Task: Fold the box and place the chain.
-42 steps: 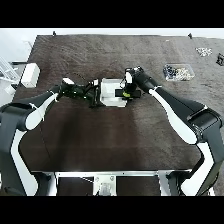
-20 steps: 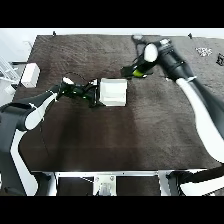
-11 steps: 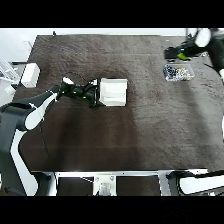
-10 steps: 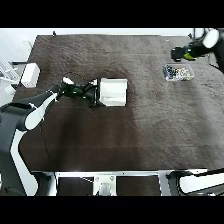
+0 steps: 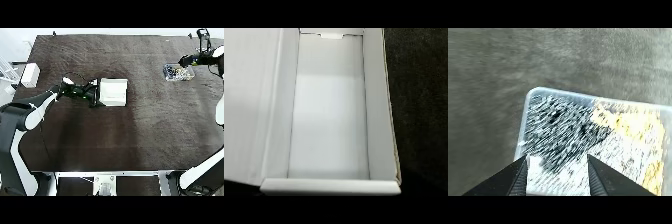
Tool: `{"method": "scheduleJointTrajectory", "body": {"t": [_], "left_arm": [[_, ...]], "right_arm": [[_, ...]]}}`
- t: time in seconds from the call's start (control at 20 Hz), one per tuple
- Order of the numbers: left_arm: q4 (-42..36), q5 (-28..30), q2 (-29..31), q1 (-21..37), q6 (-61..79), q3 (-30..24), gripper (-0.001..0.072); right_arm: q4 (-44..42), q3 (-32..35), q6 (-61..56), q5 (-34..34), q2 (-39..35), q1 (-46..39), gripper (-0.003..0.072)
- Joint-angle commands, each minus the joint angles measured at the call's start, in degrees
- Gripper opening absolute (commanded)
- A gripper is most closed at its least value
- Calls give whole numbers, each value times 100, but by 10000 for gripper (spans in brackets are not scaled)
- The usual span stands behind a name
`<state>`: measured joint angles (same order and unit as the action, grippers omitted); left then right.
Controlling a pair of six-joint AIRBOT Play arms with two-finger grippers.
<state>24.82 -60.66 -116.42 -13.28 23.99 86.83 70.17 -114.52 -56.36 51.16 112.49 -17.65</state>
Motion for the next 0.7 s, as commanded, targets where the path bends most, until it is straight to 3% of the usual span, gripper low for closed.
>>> {"method": "scheduleJointTrajectory", "body": {"t": [0.0,0.65], "left_arm": [[2,2,2,-4,2,-2,366],[2,2,2,-4,2,-2,366]], "right_arm": [[-223,-400,590,-293,638,46,406],[-201,-393,619,-470,1104,195,369]]}}
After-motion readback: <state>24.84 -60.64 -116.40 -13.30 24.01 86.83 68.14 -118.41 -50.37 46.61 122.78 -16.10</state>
